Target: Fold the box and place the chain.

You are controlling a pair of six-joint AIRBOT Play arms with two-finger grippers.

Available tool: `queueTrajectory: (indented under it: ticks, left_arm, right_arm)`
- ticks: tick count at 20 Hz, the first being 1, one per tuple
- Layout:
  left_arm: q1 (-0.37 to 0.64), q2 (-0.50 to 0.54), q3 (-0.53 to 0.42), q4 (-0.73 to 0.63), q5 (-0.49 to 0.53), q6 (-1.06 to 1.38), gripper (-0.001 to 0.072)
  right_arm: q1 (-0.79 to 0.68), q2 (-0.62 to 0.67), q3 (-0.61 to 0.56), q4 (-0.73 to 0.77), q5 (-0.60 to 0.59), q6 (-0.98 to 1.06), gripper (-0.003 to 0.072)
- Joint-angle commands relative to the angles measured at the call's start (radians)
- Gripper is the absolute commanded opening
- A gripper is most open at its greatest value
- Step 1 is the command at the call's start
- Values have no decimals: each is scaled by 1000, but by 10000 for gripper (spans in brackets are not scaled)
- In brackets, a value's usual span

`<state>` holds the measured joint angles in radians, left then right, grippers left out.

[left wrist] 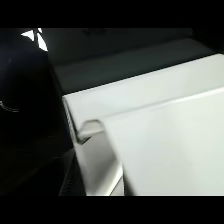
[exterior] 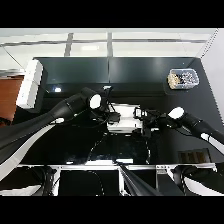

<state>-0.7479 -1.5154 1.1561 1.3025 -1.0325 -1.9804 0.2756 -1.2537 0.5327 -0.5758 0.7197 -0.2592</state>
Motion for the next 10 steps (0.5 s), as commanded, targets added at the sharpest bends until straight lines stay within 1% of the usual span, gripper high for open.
queueTrajectory:
  ticks: [1,4,7,9,10]
  left_arm:
    - [-1,-11,1,48,-22,-72,328]
    - [-3,-70,49,48,-98,-83,328]
    - [-30,-112,114,94,-124,-145,328]
    - [-50,-151,164,145,-209,-204,328]
    - [-62,-167,189,154,-235,-222,328]
  right_arm:
    - [0,0,1,-1,2,0,188]
    - [0,0,1,-1,2,0,187]
    - [0,0,1,-1,2,0,187]
    - [0,0,1,-1,2,0,187]
    - [0,0,1,-1,2,0,188]
